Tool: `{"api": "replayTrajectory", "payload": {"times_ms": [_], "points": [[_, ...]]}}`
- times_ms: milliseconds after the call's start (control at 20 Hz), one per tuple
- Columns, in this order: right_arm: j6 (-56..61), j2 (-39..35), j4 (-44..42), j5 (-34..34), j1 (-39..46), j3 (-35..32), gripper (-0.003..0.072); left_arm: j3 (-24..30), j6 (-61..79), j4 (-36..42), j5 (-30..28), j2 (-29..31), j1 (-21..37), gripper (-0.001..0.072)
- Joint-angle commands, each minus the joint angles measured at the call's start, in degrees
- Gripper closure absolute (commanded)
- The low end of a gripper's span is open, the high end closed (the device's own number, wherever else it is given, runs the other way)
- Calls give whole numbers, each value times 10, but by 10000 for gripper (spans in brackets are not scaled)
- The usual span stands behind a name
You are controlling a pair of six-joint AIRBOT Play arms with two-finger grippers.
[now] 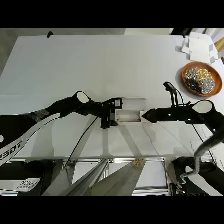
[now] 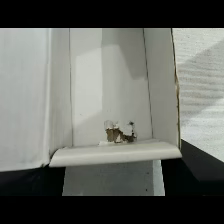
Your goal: Fold the box and place the chain.
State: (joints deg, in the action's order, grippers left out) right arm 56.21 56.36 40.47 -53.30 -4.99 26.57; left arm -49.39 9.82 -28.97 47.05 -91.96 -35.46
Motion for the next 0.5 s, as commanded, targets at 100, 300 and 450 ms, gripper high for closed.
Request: {"api": "replayTrajectory", "payload": {"times_ms": [100, 300, 450], "points": [[35, -10, 37, 5, -24, 29, 370, 0, 0, 0, 1, 0, 0, 701], [40, -52, 98, -61, 35, 37, 658, 0, 0, 0, 1, 0, 0, 701], [83, -59, 186, -90, 107, 34, 674, 0, 0, 0, 1, 0, 0, 701]]}}
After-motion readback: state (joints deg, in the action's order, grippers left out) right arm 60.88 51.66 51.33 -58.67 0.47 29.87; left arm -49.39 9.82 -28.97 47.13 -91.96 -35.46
